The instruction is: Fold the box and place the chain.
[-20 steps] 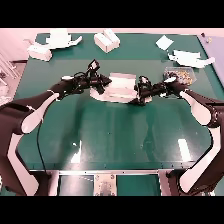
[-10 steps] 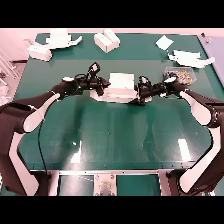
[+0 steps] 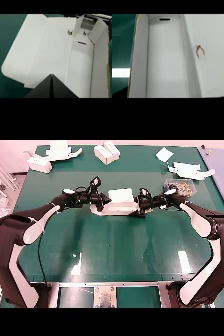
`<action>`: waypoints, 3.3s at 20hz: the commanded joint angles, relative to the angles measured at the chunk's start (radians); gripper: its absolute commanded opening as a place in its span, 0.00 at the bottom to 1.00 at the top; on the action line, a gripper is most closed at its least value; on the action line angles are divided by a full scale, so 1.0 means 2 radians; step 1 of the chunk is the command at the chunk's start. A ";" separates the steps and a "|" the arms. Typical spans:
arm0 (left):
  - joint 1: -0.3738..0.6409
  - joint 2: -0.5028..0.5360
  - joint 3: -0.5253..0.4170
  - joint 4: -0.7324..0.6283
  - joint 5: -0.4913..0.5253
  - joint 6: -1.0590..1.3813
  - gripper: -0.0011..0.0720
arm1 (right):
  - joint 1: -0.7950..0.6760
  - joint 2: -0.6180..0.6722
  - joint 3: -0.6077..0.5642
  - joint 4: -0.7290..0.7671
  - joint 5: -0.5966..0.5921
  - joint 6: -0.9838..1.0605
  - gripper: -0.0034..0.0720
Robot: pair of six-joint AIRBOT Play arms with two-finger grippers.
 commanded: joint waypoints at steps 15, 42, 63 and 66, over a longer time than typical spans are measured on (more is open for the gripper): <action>0.049 0.048 0.038 0.019 -0.100 -0.019 0.43 | 0.000 0.000 0.000 0.000 0.000 0.000 0.87; 0.016 0.023 0.036 0.210 -0.079 -0.080 0.69 | 0.000 0.000 0.000 0.000 0.000 0.000 0.87; -0.010 0.016 0.036 0.194 -0.046 -0.083 0.39 | 0.000 0.000 0.000 0.000 0.000 0.000 0.87; -0.010 0.016 0.036 0.185 -0.043 -0.080 0.39 | 0.000 0.000 0.000 0.000 0.000 0.000 0.87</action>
